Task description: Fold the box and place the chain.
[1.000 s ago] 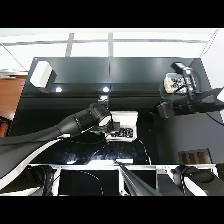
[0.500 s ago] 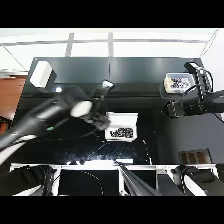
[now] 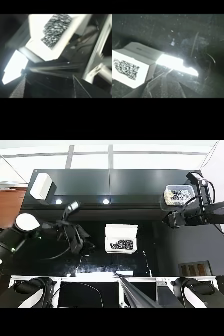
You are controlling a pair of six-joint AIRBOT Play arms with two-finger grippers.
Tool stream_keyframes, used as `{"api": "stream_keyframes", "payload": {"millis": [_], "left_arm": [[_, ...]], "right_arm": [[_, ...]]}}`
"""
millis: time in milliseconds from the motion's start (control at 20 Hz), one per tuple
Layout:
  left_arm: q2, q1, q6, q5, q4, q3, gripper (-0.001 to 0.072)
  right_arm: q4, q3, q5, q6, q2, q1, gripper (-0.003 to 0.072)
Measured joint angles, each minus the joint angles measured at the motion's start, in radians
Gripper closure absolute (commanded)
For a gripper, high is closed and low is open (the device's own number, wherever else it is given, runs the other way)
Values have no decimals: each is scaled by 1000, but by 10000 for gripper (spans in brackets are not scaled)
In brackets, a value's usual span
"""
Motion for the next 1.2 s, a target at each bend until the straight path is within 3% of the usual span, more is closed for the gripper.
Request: {"api": "stream_keyframes", "payload": {"millis": [200,450,700,900,1200], "left_arm": [[-68,-53,465,142,-115,-81,-1],[-236,-84,732,216,-203,-39,0],[-336,-84,793,177,-192,17,0],[-355,-103,768,165,-129,26,0],[-361,-152,746,192,-140,31,0]], "right_arm": [[0,0,-6,1,0,0,233],[-2,0,-26,42,0,0,233],[-2,0,-34,57,0,0,233],[-2,0,-39,61,0,0,233],[-2,-1,-55,63,0,0,233]]}}
